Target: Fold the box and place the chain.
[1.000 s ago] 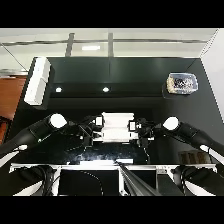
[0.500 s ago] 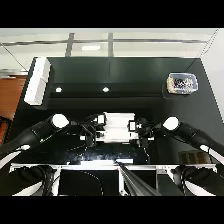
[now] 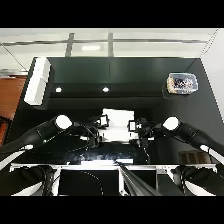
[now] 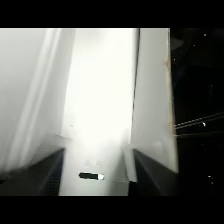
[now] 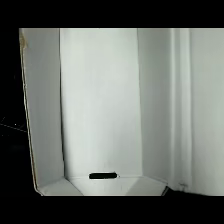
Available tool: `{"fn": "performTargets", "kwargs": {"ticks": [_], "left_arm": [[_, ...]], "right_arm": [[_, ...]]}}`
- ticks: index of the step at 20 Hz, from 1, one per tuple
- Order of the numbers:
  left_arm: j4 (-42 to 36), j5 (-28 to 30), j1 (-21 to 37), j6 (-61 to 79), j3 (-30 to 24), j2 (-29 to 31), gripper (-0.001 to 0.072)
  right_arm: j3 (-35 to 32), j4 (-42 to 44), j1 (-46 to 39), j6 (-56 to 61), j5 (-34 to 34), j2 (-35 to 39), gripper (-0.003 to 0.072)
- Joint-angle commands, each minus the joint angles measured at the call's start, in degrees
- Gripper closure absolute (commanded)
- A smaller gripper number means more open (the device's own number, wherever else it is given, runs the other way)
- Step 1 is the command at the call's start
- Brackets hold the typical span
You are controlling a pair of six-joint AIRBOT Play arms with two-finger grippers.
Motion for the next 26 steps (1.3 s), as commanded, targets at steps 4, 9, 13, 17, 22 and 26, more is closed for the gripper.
{"fn": "performTargets", "kwargs": {"ticks": [4,9,13,17,22,26], "left_arm": [[1.0,-0.3,-0.5,-0.1,0.9,0.2,0.0587],[23.0,-3.7,4.6,-20.8,3.2,8.1,0.0685],[31.5,-13.2,20.3,-51.4,3.1,19.4,0.0683],[30.5,-30.5,35.6,-65.6,2.7,18.8,0.0684],[19.4,-29.0,43.1,-80.7,-3.8,10.7,0.0683],[4.6,-23.2,40.6,-72.5,-9.0,3.8,0.0684]], "right_arm": [[0.0,0.0,0.0,0.0,0.0,0.0,0.0266],[0.0,0.0,0.0,0.0,0.0,0.0,0.0266],[0.0,0.0,0.0,0.0,0.0,0.0,0.0266],[0.0,0.0,0.0,0.0,0.0,0.0,0.0266],[0.0,0.0,0.0,0.0,0.0,0.0,0.0266],[0.0,0.0,0.0,0.0,0.0,0.0,0.0266]]}}
